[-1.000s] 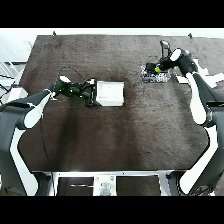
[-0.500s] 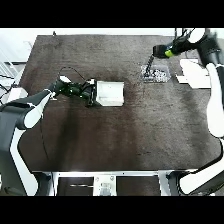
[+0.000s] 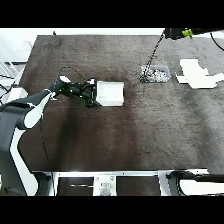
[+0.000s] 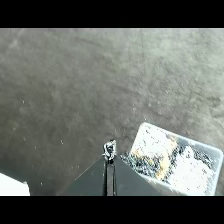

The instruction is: Fold the box and place the chain.

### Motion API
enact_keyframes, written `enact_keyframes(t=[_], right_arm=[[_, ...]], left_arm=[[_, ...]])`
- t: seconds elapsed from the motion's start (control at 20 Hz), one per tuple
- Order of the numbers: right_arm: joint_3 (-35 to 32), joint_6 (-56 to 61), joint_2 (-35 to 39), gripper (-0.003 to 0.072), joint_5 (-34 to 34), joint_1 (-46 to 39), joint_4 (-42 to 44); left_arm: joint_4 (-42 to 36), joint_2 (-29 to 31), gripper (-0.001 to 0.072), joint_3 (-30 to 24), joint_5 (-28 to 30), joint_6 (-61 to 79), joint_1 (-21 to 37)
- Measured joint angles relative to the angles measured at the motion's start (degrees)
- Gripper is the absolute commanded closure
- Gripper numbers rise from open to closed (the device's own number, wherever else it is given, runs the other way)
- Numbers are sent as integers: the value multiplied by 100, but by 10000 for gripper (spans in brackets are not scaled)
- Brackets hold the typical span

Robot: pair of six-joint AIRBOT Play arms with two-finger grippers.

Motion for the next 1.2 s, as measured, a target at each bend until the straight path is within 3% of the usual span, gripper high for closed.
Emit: enact_keyframes(t=[0.5,0.7,0.95,1.2], right_arm=[[0,-459,1137,681,-433,745,-24],[-116,-511,1285,681,-267,1117,-15],[-802,-533,1329,681,-173,1593,195],[-1902,-540,1333,682,-710,1867,621]], left_arm=[[0,0,347,0,2,0,0],[-2,0,348,0,2,0,0],[0,0,348,0,0,2,0],[-2,0,347,0,0,0,0]])
